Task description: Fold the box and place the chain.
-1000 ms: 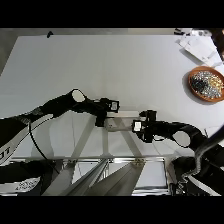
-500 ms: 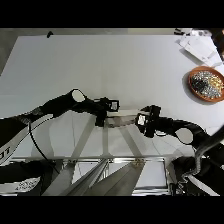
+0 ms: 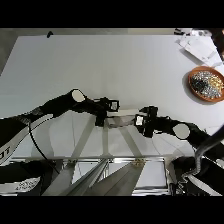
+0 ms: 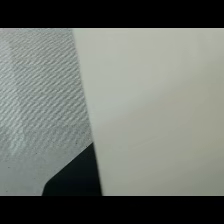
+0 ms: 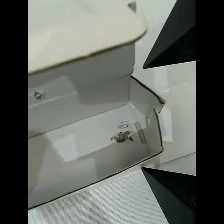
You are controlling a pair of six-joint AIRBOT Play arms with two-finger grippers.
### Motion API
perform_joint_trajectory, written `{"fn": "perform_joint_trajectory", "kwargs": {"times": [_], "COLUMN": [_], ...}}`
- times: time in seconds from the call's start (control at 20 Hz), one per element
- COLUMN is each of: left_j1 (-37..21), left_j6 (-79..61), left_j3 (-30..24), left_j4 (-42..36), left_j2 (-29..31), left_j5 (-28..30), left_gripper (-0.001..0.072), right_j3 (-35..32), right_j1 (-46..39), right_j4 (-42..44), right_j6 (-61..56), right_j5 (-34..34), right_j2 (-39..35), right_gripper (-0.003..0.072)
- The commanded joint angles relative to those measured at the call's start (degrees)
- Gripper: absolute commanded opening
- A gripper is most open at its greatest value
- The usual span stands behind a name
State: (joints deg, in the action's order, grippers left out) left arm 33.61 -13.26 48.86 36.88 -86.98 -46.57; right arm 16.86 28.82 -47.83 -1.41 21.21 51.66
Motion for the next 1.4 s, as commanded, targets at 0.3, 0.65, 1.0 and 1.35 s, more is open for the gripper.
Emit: {"fn": "perform_joint_trajectory", "kwargs": {"times": [0.3, 0.65, 1.0, 1.35], "left_j1": [0.04, 0.04, 0.04, 0.04], "left_j6": [0.00, 0.00, 0.00, 0.00], "left_j3": [0.02, 0.02, 0.02, 0.02], "left_j4": [0.00, 0.00, 0.00, 0.00], "left_j2": [0.02, 0.02, 0.02, 0.02], "left_j5": [0.00, 0.00, 0.00, 0.00], "left_gripper": [0.0013, 0.0013, 0.0013, 0.0013], "right_j3": [0.04, 0.04, 0.04, 0.04], "right_j1": [-2.93, -6.10, -6.10, -11.15], "right_j4": [16.02, 26.43, 33.44, 34.56], "right_j6": [17.55, 32.37, 40.22, 40.92], "right_j5": [0.83, 6.91, 8.02, 13.84], "right_j2": [5.99, 6.73, 11.13, 11.45], "right_gripper": [0.0672, 0.0670, 0.0670, 0.0617]}}
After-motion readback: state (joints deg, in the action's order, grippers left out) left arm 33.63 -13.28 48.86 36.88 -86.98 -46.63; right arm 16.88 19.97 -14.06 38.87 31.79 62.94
